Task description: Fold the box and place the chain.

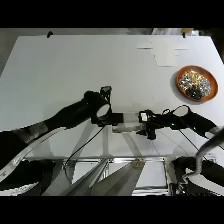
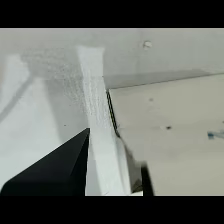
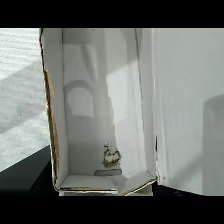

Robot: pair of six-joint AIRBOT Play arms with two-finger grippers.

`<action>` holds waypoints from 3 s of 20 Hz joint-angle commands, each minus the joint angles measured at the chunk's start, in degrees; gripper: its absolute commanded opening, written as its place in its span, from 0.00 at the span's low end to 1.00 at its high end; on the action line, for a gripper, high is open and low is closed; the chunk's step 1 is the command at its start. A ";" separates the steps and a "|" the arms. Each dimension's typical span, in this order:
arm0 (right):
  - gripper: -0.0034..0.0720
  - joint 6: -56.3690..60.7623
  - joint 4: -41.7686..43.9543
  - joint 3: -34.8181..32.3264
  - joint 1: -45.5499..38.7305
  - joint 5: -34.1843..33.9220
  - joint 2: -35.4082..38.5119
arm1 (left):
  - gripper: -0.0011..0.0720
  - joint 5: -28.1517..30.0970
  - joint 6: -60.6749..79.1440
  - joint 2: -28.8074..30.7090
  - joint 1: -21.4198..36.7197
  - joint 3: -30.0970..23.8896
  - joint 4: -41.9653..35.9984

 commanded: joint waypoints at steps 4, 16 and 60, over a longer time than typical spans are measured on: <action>0.57 -0.02 -0.02 0.04 0.02 0.04 0.04 | 0.50 -6.25 31.52 10.34 7.69 -0.02 -2.82; 0.57 -0.02 -0.02 0.04 0.00 0.04 0.04 | 0.81 18.67 134.31 21.64 19.67 -32.35 -35.98; 0.57 0.00 -0.02 0.04 0.02 0.04 0.04 | 0.96 30.45 149.09 7.39 9.16 -33.86 -60.94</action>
